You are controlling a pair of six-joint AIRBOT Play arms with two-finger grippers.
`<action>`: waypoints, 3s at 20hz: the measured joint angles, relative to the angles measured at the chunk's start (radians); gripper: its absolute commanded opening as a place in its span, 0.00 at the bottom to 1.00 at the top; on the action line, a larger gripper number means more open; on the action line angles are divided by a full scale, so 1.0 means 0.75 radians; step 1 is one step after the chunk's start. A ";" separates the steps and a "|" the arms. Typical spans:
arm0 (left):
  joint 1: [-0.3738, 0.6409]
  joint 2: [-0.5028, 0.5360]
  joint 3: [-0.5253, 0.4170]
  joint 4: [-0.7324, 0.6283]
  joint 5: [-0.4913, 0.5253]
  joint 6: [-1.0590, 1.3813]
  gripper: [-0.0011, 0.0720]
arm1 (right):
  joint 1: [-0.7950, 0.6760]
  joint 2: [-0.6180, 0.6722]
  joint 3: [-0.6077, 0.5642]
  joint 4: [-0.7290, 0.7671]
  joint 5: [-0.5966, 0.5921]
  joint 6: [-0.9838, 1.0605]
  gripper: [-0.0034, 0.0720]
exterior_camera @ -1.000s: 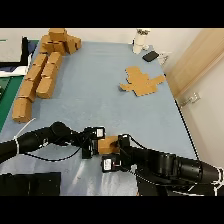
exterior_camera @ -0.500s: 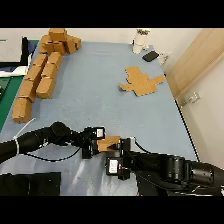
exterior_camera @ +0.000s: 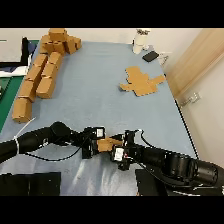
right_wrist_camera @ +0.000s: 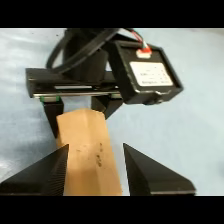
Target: Fold the box.
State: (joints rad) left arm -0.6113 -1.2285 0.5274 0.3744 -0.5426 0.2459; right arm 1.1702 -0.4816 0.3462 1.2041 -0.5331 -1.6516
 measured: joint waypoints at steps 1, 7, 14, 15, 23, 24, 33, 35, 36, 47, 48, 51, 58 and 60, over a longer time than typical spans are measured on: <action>0.000 0.000 0.000 0.000 0.000 0.000 0.55 | -0.011 -0.007 0.000 -0.016 0.001 0.004 0.72; 0.000 0.000 0.000 0.000 0.000 0.000 0.55 | -0.020 -0.122 -0.001 -0.040 0.003 0.012 0.72; 0.000 0.000 0.000 -0.001 0.000 0.000 0.55 | 0.043 -0.184 -0.003 -0.021 0.005 0.002 0.72; 0.000 0.000 0.000 -0.001 0.000 0.000 0.55 | 0.046 -0.194 -0.003 -0.032 0.005 -0.003 0.72; 0.000 0.000 0.000 0.000 0.000 0.000 0.55 | 0.052 -0.268 -0.003 -0.098 0.012 -0.013 0.66; 0.000 0.000 0.000 0.000 0.000 0.000 0.55 | 0.052 -0.274 -0.003 -0.105 0.012 -0.013 0.66; 0.000 0.000 0.000 -0.001 0.000 -0.002 0.55 | 0.052 -0.318 0.003 -0.196 0.027 -0.013 0.63; 0.000 0.000 0.000 -0.001 0.000 -0.003 0.55 | 0.057 -0.322 0.012 -0.209 0.018 -0.013 0.51; 0.000 0.000 0.000 -0.001 0.003 -0.003 0.55 | 0.060 -0.323 0.018 -0.213 0.009 -0.013 0.51; 0.000 0.000 0.000 0.001 0.001 0.001 0.55 | 0.075 -0.307 0.063 -0.230 -0.030 -0.012 0.51; 0.000 0.000 0.000 0.001 0.001 0.001 0.55 | 0.075 -0.301 0.064 -0.231 -0.034 -0.012 0.51; 0.000 0.000 0.000 0.001 -0.003 0.001 0.55 | 0.077 -0.287 0.070 -0.247 -0.037 -0.012 0.51; 0.000 0.000 0.000 -0.001 -0.002 0.000 0.55 | 0.075 -0.312 0.075 -0.286 -0.049 -0.008 0.15; 0.000 0.000 0.000 -0.001 -0.001 -0.001 0.55 | 0.075 -0.323 0.076 -0.285 -0.050 -0.008 0.20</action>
State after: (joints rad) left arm -0.6113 -1.2285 0.5274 0.3740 -0.5434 0.2455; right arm 1.2263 -0.7242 0.4034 0.9901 -0.5709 -1.6577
